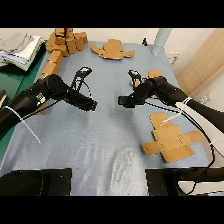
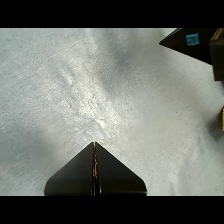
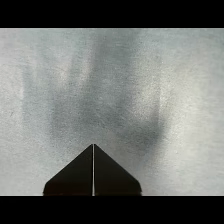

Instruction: Fold the box.

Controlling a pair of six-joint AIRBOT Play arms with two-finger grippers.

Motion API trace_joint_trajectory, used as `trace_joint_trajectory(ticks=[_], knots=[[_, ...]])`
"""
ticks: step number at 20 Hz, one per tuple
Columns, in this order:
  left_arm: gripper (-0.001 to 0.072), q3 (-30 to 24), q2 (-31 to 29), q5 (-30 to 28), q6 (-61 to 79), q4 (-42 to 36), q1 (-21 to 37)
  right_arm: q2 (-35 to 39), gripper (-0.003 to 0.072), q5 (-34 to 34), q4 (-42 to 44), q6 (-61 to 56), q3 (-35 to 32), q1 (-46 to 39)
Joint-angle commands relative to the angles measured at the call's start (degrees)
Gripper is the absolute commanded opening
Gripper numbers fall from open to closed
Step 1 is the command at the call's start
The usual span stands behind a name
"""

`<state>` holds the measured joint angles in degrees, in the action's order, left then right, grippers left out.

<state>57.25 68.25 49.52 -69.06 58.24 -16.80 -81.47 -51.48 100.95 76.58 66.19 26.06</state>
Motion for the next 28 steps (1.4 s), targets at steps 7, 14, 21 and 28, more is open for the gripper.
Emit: trace_joint_trajectory(ticks=[7,14,21,28], knots=[[0.0014,0.04,0.02,-0.02,0.02,0.00,0.00,0.00,0.0006,0.02,0.00,-0.02,0.04,0.04],[0.0014,0.04,0.02,-0.02,0.02,0.02,0.00,0.00,0.0006,0.15,0.92,-0.48,0.04,0.04],[0.0014,0.04,0.02,-2.03,0.22,-3.04,-0.02,1.53,0.0053,-21.46,-5.90,-9.60,11.50,-6.82],[0.0017,0.04,0.02,-3.89,0.20,-6.23,-0.02,5.99,0.0519,-45.20,-32.39,2.95,9.81,-30.84]])
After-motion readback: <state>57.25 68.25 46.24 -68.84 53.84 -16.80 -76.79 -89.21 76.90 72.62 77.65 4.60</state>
